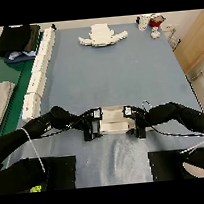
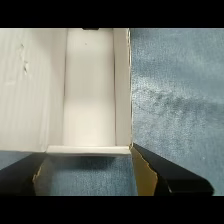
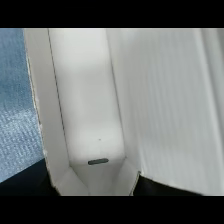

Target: Fold the box.

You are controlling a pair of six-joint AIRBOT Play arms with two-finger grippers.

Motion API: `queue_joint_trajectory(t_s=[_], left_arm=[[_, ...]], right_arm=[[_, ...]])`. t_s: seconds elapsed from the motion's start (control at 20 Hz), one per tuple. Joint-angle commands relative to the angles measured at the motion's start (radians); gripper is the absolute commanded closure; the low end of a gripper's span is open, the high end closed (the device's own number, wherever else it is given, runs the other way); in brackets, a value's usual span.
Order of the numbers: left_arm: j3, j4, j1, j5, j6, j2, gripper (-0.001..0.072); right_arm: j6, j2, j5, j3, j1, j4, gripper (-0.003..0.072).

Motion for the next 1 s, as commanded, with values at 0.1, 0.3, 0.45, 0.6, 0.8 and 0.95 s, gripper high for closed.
queue_joint_trajectory(t_s=[0.1,0.3,0.45,0.6,0.8,0.95], left_arm=[[0.001,-0.004,-0.006,0.006,0.014,-0.006,0.0016],[0.001,-0.002,-0.049,0.076,0.014,-0.009,0.0016],[0.001,0.001,-0.050,0.076,0.013,-0.009,0.0016],[0.001,0.001,-0.050,0.077,0.013,-0.009,0.0037],[0.001,0.004,-0.050,0.075,0.014,-0.009,0.0299],[0.001,0.004,-0.050,0.075,0.013,-0.009,0.0299]], right_arm=[[0.001,0.001,0.000,-0.001,0.001,0.001,0.0187],[0.001,0.001,0.000,-0.001,0.001,0.001,0.0188],[0.001,0.001,0.000,-0.001,0.001,0.001,0.0187],[0.001,0.001,0.000,-0.001,0.001,0.001,0.0187],[0.001,0.001,0.000,-0.001,0.001,0.000,0.0187],[0.001,0.001,0.000,-0.001,0.001,0.001,0.0187]])
